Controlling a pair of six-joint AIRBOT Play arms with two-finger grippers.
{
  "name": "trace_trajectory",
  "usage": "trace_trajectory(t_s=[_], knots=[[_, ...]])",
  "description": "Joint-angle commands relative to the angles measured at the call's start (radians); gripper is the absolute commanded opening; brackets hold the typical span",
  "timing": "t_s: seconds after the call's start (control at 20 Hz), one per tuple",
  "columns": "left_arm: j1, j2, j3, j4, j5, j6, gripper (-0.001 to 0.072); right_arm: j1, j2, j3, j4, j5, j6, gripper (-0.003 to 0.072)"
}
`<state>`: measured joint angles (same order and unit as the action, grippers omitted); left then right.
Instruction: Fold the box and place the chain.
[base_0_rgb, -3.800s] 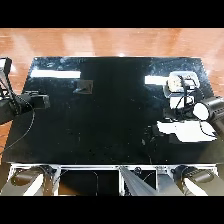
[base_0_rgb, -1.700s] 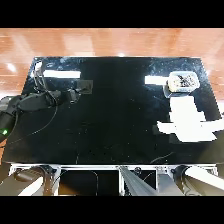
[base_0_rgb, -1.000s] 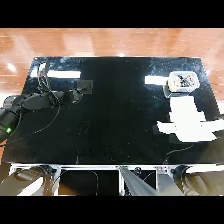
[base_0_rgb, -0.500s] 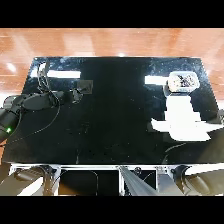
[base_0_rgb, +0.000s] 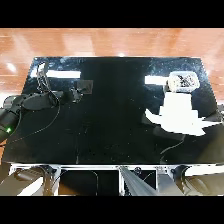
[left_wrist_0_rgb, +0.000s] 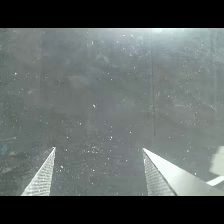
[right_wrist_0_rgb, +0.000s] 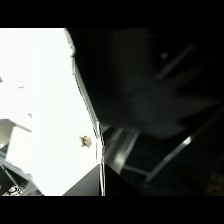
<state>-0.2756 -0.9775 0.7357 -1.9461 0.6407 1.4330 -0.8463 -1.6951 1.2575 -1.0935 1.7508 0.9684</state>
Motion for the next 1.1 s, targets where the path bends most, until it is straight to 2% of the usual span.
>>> trace_trajectory(t_s=[0.0,0.1,0.25,0.35,0.5,0.6,0.75,0.85,0.95,1.05], knots=[[0.0,-0.001,0.0,0.0,-0.025,-0.009,0.0618,0.098,0.119,-0.119,0.054,-0.053,0.012,0.0048],[0.0,-0.001,0.0,0.0,-0.045,-0.009,0.0609,0.199,0.195,-0.208,0.08,-0.091,0.019,0.0049],[-0.001,-0.001,0.0,0.001,-0.064,-0.008,0.0609,0.388,0.291,-0.343,0.235,-0.187,0.024,0.0049],[-0.008,-0.001,0.0,0.001,-0.06,0.009,0.0609,0.556,0.365,-0.427,0.283,-0.349,0.06,0.0049],[-0.059,-0.008,-0.002,0.002,0.06,0.068,0.0609,0.82,0.508,-0.504,0.268,-0.648,0.068,0.0049],[-0.061,-0.025,-0.002,0.002,0.121,0.087,0.061,0.94,0.602,-0.516,0.206,-0.774,0.068,0.0049],[-0.01,-0.073,-0.002,-0.016,0.157,0.115,0.0609,1.012,0.696,-0.537,0.149,-0.7,0.072,0.0049],[0.031,-0.126,-0.002,-0.145,0.203,0.226,0.0609,1.031,0.754,-0.584,0.151,-0.673,0.078,0.0049],[0.046,-0.204,-0.001,-0.343,0.261,0.468,0.061,1.054,0.791,-0.617,0.152,-0.674,0.083,0.0049],[0.054,-0.299,0.022,-0.375,0.328,0.615,0.061,1.076,0.793,-0.625,0.152,-0.678,0.121,0.0049]])
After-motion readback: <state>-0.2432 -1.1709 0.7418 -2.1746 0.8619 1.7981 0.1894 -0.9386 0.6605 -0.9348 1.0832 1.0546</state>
